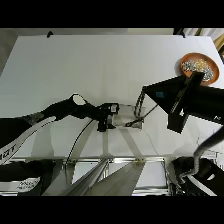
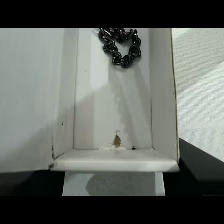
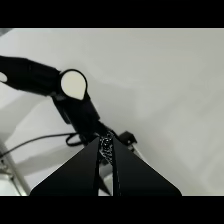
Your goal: Fold the box and place the chain.
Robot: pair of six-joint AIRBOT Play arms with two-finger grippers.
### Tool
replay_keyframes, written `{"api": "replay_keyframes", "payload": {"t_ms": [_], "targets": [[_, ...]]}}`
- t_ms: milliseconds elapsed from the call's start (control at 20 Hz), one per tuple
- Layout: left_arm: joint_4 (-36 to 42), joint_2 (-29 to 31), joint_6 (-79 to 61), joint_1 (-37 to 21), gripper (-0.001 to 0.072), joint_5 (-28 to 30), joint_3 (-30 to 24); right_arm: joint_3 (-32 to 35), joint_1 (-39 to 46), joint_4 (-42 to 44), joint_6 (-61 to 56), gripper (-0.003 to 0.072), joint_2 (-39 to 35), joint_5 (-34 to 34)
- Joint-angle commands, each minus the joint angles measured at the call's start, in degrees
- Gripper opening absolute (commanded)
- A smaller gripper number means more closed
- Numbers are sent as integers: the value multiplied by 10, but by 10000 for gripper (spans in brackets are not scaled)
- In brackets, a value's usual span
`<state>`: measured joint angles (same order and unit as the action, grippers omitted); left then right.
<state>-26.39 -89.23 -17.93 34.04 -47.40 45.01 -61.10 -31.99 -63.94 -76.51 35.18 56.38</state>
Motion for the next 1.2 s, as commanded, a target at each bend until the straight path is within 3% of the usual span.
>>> {"api": "replay_keyframes", "payload": {"t_ms": [0,150,700,1150], "targets": [[0,0,0,0,273,0,0,1,-1,-34,0,15,17,67],[0,0,0,0,273,0,0,14,-1,-37,0,15,49,94],[0,0,0,0,273,0,0,236,-1,-33,1,15,152,-35],[0,0,0,0,273,0,0,261,-1,-33,1,16,224,-76]]}}
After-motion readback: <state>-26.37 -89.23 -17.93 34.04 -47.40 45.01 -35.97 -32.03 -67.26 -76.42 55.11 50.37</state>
